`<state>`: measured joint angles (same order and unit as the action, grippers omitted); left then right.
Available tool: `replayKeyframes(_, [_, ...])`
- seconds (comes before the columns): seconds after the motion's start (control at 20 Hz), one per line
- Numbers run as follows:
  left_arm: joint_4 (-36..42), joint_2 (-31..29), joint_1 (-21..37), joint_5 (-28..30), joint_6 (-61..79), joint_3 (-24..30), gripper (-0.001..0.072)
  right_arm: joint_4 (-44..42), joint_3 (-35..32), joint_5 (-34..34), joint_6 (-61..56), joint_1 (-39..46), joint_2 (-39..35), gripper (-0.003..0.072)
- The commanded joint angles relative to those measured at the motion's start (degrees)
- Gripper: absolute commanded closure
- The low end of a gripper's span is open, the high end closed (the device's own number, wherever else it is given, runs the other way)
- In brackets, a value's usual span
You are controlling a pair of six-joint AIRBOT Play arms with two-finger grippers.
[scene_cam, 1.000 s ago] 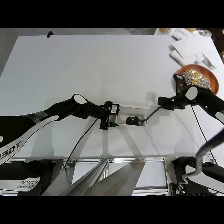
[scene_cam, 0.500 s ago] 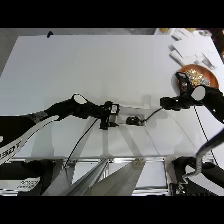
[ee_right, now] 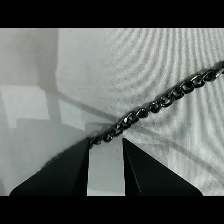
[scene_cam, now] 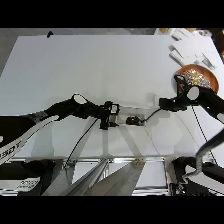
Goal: Fold the box and place the chain.
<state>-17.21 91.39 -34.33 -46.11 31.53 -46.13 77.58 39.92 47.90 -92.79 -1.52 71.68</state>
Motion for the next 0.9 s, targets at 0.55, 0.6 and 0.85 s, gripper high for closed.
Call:
replayKeyframes(0.55, [0.0,0.0,0.0,0.0,0.0,0.0,0.0561,0.66,-0.02,13.31,6.32,-6.54,-11.43,0.0668])
replayKeyframes(0.6, [-0.02,0.0,0.0,0.02,0.0,0.0,0.0561,0.5,-0.02,15.34,6.27,-8.13,-14.8,0.0668])
replayKeyframes(0.85, [0.0,0.0,0.0,-0.04,0.0,0.0,0.0561,-8.11,-0.02,19.8,5.38,-16.37,-32.76,0.0668])
